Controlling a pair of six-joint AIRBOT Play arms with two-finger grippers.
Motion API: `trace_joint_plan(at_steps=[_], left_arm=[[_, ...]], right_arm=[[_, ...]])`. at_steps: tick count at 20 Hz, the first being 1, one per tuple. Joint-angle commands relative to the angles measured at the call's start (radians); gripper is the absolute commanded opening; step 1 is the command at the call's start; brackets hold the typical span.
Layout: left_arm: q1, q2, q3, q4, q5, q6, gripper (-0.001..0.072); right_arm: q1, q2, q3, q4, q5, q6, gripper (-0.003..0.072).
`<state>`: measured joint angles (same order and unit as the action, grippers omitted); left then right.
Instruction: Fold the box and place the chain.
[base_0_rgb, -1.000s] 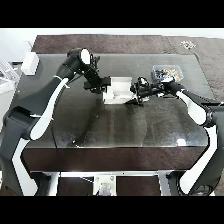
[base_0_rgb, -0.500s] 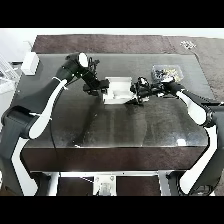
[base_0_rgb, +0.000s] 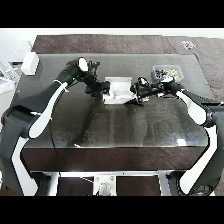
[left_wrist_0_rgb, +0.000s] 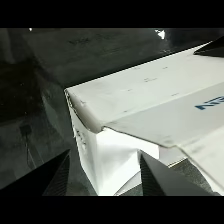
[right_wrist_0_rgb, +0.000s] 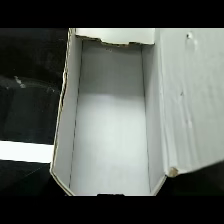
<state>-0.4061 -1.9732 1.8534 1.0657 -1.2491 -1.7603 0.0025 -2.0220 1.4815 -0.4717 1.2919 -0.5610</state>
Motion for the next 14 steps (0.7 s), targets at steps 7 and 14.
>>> trace_joint_plan(at_steps=[7, 14], left_arm=[[-0.032, -0.004, -0.002, 0.054, 0.019, -0.187, 0.0492], [-0.042, -0.004, -0.002, 0.026, 0.057, -0.203, 0.0492]], right_arm=[[0.0, 0.0, 0.0, 0.0, 0.0, 0.0, 0.0582], [0.0, 0.0, 0.0, 0.0, 0.0, 0.0, 0.0582]])
